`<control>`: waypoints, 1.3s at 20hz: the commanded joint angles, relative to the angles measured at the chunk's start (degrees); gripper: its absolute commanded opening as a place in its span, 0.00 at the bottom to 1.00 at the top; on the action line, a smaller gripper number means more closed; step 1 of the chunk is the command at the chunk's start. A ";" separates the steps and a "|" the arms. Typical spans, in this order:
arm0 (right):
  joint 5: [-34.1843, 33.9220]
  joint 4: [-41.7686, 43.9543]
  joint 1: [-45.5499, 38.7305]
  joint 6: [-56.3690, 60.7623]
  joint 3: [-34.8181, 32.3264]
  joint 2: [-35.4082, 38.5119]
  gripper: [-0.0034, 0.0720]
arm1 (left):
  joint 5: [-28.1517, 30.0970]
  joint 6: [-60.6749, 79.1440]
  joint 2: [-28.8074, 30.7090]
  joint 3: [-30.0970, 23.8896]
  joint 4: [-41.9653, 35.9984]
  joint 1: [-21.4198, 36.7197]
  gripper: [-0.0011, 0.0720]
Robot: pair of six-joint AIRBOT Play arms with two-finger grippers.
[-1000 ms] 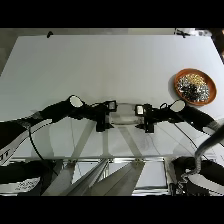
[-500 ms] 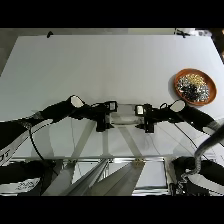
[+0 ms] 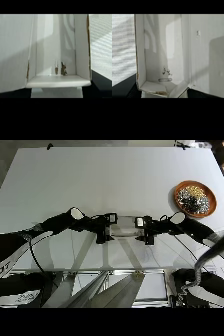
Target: Fold the box and place the chain.
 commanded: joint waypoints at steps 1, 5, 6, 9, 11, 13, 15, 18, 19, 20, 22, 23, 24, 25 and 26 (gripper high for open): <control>-3.69 1.11 0.28 0.07 -0.04 -0.02 0.35 | -0.07 0.00 -0.02 -0.04 0.04 -0.04 0.55; -3.10 1.16 0.28 0.07 -0.04 -0.02 0.35 | -0.07 0.00 -0.02 -0.04 0.04 -0.04 0.55; -2.19 1.18 0.28 0.09 -0.04 0.00 0.33 | -0.07 0.00 -0.02 -0.04 0.04 -0.04 0.55; -0.63 1.03 0.28 0.07 -0.04 0.00 0.33 | -0.07 0.00 -0.02 -0.04 0.04 -0.04 0.55; -0.98 1.03 0.28 0.04 -0.04 0.00 0.38 | -0.07 0.00 -0.02 -0.04 0.04 -0.04 0.55; -0.96 0.57 0.26 0.07 -0.04 0.00 0.73 | -0.07 0.00 -0.02 -0.04 0.04 -0.04 0.55; -0.96 -0.70 0.22 0.74 -0.04 0.44 0.81 | -0.07 0.00 -0.02 -0.04 0.04 -0.04 0.55; -0.90 -5.70 0.22 4.70 -0.04 2.95 0.81 | -0.07 0.00 -0.02 -0.04 0.04 -0.04 0.55; -0.90 -8.39 0.22 6.54 -0.04 4.35 0.81 | -0.07 0.00 -0.02 -0.04 0.04 -0.04 0.55; -0.90 -10.99 0.22 8.52 -0.04 5.62 0.81 | -0.07 0.00 -0.02 -0.04 0.04 -0.04 0.55; -0.22 -16.50 0.22 12.96 -0.04 8.02 0.82 | -0.04 0.00 -0.02 -0.04 0.04 -0.04 0.55; 0.98 -19.32 0.22 15.45 -0.04 9.05 0.82 | -0.07 0.00 -0.02 -0.04 0.04 -0.04 0.55; 2.47 -22.05 0.22 17.40 -0.04 10.03 0.82 | -0.07 0.00 -0.02 -0.04 0.02 -0.04 0.55; 3.98 -25.29 0.22 19.76 -0.04 11.04 0.82 | -0.07 0.00 -0.02 -0.04 0.02 -0.04 0.55; 5.38 -28.24 0.22 22.36 -0.04 12.00 0.81 | -0.07 0.00 -0.02 -0.04 0.02 -0.04 0.55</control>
